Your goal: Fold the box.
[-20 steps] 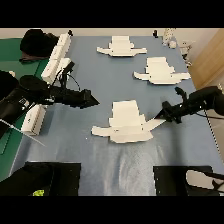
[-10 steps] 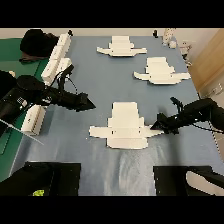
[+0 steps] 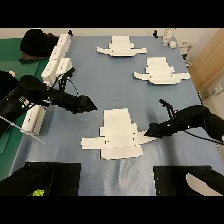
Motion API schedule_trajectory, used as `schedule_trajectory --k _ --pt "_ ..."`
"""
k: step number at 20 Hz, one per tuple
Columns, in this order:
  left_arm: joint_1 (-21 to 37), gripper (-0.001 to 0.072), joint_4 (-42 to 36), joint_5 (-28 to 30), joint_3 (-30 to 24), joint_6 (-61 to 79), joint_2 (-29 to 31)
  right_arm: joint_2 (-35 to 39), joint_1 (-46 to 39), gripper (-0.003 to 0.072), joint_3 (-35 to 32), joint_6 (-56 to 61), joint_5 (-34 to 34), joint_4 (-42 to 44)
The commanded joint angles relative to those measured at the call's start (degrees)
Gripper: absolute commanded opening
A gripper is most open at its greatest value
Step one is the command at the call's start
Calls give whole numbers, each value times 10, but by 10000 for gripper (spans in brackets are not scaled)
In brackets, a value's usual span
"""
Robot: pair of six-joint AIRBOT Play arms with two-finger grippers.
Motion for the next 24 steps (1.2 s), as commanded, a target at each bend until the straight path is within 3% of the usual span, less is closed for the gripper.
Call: schedule_trajectory --k 1,8,11,17,20,24 --pt "1 472 34 0 0 2 -21 89 62 0 -40 13 104 -9" --pt "0 472 17 10 0 68 -149 112 66 0 -68 22 106 -21" --pt "0 471 -40 14 4 135 -216 112 66 0 -68 22 104 -16" --pt "-16 471 -65 -45 105 163 -338 112 66 0 -68 22 104 -15" --pt "-34 471 -65 -50 144 160 -369 112 66 0 -68 22 104 -15" --pt "-56 471 -64 -112 174 176 -400 112 66 0 -68 22 104 -16"
